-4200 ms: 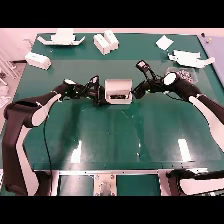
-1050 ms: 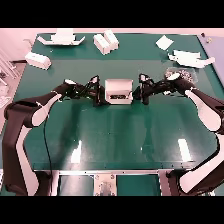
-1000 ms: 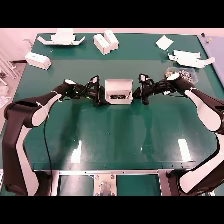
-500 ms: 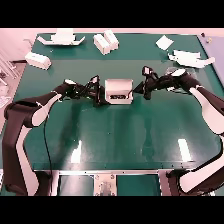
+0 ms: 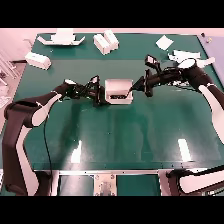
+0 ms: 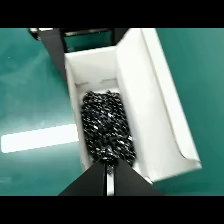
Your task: Fold the box and place the chain.
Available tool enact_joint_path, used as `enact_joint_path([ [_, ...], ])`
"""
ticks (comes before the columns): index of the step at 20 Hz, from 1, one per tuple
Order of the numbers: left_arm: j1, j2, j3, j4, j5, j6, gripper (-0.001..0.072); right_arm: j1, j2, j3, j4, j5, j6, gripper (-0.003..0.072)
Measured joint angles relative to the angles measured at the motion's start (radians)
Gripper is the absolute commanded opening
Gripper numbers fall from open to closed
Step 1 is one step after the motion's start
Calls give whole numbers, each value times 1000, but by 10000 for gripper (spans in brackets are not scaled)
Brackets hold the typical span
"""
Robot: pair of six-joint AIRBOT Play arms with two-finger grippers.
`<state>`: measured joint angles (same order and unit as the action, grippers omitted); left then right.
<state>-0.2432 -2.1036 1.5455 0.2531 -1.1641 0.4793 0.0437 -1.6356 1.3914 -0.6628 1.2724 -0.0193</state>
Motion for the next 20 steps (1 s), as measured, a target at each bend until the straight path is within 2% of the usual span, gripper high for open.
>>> enact_joint_path([
  [3,0,0,0,0,0,0,537,34,-11,-14,0,-11,17,13],
  [4,0,0,0,0,0,0,537,44,-21,-18,0,-29,20,46],
  [5,0,0,0,0,0,0,537,50,-30,-19,0,-50,23,126],
  [6,0,0,0,0,0,0,537,54,-38,-20,3,-68,25,162],
  [8,0,0,0,0,0,0,537,60,-49,-23,8,-106,29,175],
  [10,0,0,0,0,0,0,536,63,-55,-23,16,-147,29,274],
  [17,0,0,0,0,0,0,537,53,-9,-23,98,-169,51,294],
  [18,0,0,0,0,0,0,537,49,12,-23,115,-165,51,287],
  [19,0,0,0,0,0,0,537,43,35,-22,130,-162,51,237],
  [20,0,0,0,0,0,0,537,35,55,-22,139,-161,51,221],
])
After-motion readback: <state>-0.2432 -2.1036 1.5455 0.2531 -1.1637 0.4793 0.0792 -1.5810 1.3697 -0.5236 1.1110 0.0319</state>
